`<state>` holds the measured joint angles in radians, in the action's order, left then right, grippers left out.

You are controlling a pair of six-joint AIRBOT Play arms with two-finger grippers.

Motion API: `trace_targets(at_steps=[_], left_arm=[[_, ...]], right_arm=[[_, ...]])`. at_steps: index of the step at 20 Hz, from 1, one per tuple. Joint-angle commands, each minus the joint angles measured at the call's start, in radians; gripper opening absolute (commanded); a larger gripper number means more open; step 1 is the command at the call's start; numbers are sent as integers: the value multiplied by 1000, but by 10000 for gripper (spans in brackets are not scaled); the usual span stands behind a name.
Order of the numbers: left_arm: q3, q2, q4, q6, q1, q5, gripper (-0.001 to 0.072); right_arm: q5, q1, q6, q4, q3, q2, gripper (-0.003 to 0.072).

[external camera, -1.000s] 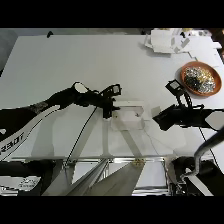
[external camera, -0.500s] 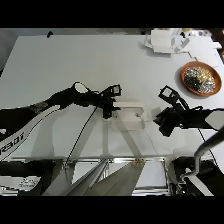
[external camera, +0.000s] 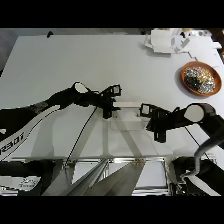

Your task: Fold the box and place the chain.

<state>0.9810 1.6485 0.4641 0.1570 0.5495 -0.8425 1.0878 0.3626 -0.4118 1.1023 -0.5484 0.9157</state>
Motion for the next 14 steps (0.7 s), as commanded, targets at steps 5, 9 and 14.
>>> trace_targets(at_steps=[5,9,14], left_arm=[[0,1,1,0,1,0,10],[0,1,0,0,1,1,10],[0,1,0,0,1,0,10]], right_arm=[[-372,59,28,54,127,-6,597],[-486,159,106,88,227,-58,680],[-635,152,106,74,230,-55,693]])
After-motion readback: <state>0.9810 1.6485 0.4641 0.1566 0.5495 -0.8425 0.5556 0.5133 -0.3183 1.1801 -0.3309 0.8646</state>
